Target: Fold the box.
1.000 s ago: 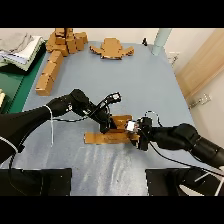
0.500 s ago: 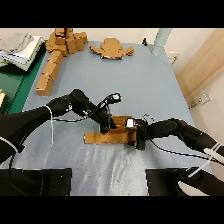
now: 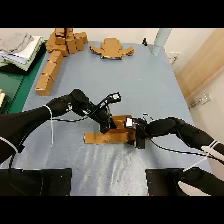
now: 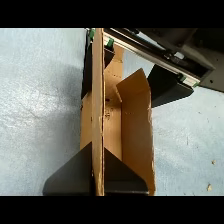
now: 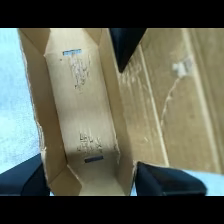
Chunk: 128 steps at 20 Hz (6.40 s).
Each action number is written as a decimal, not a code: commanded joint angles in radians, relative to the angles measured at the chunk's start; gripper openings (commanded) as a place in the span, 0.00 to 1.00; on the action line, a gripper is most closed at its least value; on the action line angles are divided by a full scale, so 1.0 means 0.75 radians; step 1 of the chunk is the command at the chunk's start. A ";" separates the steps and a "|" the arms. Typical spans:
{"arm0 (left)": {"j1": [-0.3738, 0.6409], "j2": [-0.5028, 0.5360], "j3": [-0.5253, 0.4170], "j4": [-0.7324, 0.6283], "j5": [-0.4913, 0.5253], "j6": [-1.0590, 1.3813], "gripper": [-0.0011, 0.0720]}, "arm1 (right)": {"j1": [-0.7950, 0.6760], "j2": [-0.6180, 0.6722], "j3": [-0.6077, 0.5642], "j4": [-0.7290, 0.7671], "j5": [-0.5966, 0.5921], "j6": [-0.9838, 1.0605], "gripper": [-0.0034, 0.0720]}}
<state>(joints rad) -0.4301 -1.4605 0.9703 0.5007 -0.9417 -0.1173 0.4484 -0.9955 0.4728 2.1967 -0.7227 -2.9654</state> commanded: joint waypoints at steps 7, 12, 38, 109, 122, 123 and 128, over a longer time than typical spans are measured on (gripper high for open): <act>-0.001 -0.001 0.001 0.000 -0.002 0.000 0.03 | -0.008 -0.087 0.044 0.002 -0.039 -0.051 1.00; -0.001 -0.001 0.001 0.000 -0.002 0.000 0.03 | -0.011 -0.096 0.043 0.018 -0.050 -0.051 1.00; -0.001 -0.001 0.001 0.000 -0.002 0.000 0.03 | -0.011 -0.136 0.042 -0.002 -0.036 -0.051 0.69; 0.145 -0.027 0.032 -0.078 0.047 -1.027 0.03 | -0.011 -0.136 0.042 -0.002 -0.036 -0.051 0.69; -0.037 0.823 -0.514 0.032 0.217 -0.312 0.09 | -0.011 -0.136 0.042 -0.002 -0.036 -0.051 0.69; -0.055 0.824 -0.525 0.079 0.220 -0.271 0.70 | -0.011 -0.136 0.042 -0.002 -0.036 -0.051 0.69; -0.079 0.702 -0.526 0.202 0.236 -0.161 1.00 | -0.011 -0.136 0.042 -0.002 -0.036 -0.051 0.69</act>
<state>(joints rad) -0.4774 -0.9009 0.5877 0.5957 -0.7753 -0.3275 0.4404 -1.0969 0.5049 2.1948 -0.7502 -3.0043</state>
